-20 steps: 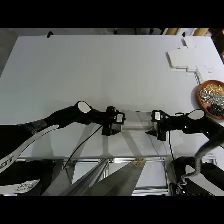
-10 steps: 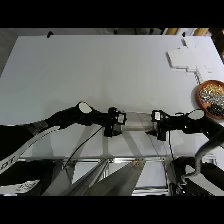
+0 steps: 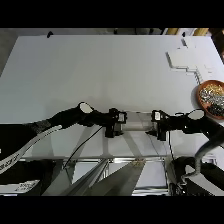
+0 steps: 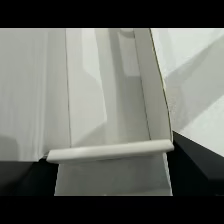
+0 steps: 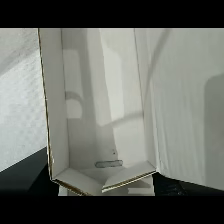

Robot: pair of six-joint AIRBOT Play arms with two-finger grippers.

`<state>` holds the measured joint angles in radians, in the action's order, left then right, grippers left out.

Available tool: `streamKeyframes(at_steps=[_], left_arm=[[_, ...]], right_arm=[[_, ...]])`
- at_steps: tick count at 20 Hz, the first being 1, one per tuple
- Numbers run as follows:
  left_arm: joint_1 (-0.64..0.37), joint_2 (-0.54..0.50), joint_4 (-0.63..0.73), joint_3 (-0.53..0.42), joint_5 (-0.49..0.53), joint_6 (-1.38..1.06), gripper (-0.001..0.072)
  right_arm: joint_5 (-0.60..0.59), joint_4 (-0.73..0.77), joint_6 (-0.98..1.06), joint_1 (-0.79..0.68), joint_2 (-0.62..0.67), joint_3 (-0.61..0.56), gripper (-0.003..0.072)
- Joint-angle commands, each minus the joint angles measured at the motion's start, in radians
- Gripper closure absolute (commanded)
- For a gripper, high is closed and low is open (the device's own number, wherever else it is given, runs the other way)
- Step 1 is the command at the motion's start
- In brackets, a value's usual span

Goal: Fold the box and place the chain.

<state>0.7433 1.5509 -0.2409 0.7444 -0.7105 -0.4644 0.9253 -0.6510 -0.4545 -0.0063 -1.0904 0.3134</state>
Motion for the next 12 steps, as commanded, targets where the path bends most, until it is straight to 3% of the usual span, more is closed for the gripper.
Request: streamKeyframes(at_steps=[1, 6, 7, 10, 11, 12], left_arm=[[0.0, 0.002, 0.032, 0.0, 0.003, -0.003, 0.0015], [0.0, 0.002, 0.046, 0.0, 0.003, -0.004, 0.0018], [0.0, 0.002, 0.046, 0.0, 0.003, -0.004, 0.0049], [0.001, 0.002, 0.046, 0.0, 0.003, -0.006, 0.0313], [0.002, 0.002, 0.044, 0.0, 0.003, -0.007, 0.0372], [0.006, 0.002, 0.039, 0.0, 0.005, -0.007, 0.0377]], right_arm=[[0.0, 0.001, 0.0, 0.0, 0.001, 0.0, 0.0368], [0.0, 0.001, 0.0, 0.0, 0.0, 0.0, 0.0368], [0.0, 0.001, 0.0, 0.0, 0.001, 0.0, 0.0368], [0.0, 0.001, 0.0, 0.0, 0.001, 0.0, 0.0368], [0.0, 0.001, 0.0, 0.0, 0.001, 0.0, 0.0368], [0.0, 0.001, 0.0, 0.0, 0.001, 0.0, 0.0368]])
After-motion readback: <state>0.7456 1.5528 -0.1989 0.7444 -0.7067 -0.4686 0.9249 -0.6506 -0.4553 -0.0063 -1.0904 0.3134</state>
